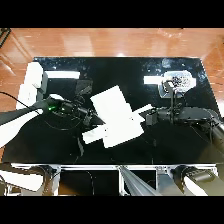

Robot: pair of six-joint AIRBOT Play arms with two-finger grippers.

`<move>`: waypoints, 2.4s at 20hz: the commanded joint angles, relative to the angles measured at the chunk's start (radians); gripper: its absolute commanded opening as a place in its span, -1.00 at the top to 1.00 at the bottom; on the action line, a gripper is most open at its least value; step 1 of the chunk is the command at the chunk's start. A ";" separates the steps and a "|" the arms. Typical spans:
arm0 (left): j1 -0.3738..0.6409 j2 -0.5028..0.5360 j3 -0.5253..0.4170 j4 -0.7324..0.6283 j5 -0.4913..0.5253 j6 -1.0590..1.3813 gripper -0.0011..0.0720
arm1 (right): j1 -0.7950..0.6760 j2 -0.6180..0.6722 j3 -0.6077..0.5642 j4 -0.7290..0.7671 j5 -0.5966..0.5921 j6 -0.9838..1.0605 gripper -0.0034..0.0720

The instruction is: Fold the box and place the chain.

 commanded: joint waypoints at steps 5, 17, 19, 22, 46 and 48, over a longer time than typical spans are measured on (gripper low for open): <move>0.000 -0.001 0.039 0.050 0.001 -0.010 0.17 | 0.001 0.001 0.000 -0.003 -0.012 0.003 0.85; 0.000 0.000 0.064 0.097 0.023 -0.121 0.92 | -0.080 0.002 0.020 -0.111 -0.132 0.079 -0.97; -0.009 0.018 0.095 0.163 -0.005 -0.127 0.92 | -0.171 0.003 0.069 -0.169 -0.315 0.133 -0.97; -0.048 0.087 0.126 0.261 0.045 -0.111 0.93 | -0.296 0.003 0.146 -0.209 -0.549 0.168 -0.97; -0.304 0.437 -0.183 0.441 0.630 0.066 0.92 | -0.269 0.001 0.159 -0.351 -0.249 -0.177 -0.97; -0.304 0.435 -0.183 0.442 0.626 0.063 0.92 | -0.239 0.000 0.157 -0.369 -0.211 -0.198 -0.97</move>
